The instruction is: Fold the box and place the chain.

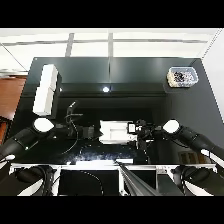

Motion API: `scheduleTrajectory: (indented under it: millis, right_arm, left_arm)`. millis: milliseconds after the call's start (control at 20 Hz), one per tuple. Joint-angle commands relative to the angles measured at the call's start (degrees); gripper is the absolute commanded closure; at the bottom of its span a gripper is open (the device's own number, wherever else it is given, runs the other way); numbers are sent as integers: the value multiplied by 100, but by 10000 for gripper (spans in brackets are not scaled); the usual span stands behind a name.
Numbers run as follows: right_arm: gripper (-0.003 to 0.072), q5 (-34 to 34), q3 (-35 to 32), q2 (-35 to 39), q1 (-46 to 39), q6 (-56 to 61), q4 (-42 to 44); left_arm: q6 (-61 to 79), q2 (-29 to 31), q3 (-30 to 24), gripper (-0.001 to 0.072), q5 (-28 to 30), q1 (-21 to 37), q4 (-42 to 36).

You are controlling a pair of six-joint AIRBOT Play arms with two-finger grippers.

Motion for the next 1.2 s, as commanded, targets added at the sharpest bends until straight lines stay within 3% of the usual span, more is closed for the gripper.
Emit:
scheduleTrajectory:
  millis: [0,100,250,500,800,1150]
  right_arm:
    - [213,0,0,-2,0,2,2]
    - [213,0,2,-2,2,2,2]
    - [213,0,2,-2,2,2,0]
    - [213,0,2,-2,2,2,2]
    - [213,2,2,-2,2,2,2]
    - [213,0,2,-2,2,2,2]
  left_arm:
    - [-1429,24,227,9,1272,-1032,1141]
    - [-2647,22,413,11,1366,-1346,2282]
    - [-4002,7,640,20,857,-1440,3521]
    - [-4164,-367,1067,21,153,-1517,3565]
    - [-4817,-955,1650,21,-175,-1788,3995]
    - [-5853,-999,1738,37,-317,-2212,4710]
